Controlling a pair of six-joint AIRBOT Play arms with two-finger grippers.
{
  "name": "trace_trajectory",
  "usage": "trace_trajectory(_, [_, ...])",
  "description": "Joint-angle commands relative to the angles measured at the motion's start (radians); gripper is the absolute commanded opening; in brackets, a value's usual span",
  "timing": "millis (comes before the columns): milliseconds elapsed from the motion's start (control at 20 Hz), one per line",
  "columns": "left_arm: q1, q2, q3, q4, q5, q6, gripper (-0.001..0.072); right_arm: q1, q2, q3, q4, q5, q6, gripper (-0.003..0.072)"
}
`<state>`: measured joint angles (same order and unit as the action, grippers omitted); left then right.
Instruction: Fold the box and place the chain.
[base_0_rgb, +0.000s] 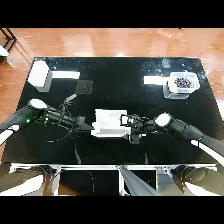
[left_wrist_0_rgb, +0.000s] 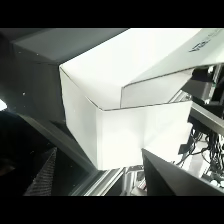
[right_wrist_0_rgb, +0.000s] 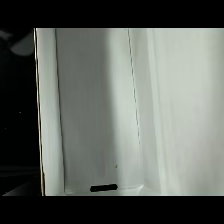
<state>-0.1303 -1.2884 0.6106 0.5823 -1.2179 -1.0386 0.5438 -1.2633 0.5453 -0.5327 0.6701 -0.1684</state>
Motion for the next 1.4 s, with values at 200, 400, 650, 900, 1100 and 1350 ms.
trace_trajectory(200, [-0.171, 0.124, 0.005, 0.118, 0.232, -0.279, 0.0639, 0.001, -0.001, 0.001, 0.0, 0.0, 0.0, 0.0526])
trace_trajectory(400, [-0.264, 0.173, 0.005, 0.154, 0.317, -0.384, 0.0639, 0.001, -0.001, 0.001, 0.0, 0.0, 0.0, 0.0526])
trace_trajectory(650, [-0.301, 0.172, 0.005, 0.154, 0.328, -0.422, 0.0638, 0.001, -0.001, 0.001, 0.0, 0.0, 0.0, 0.0526])
trace_trajectory(900, [-0.305, 0.172, 0.005, 0.154, 0.33, -0.453, 0.0635, 0.001, -0.001, 0.001, 0.0, 0.0, 0.0, 0.0526])
trace_trajectory(1100, [-0.335, 0.172, 0.005, 0.161, 0.366, -0.465, 0.0634, 0.002, -0.001, 0.001, 0.0, 0.0, 0.0, 0.0526])
trace_trajectory(1350, [-0.406, 0.172, 0.005, 0.251, 0.43, -0.559, 0.0634, 0.002, -0.001, 0.001, 0.0, 0.0, 0.0, 0.0525])
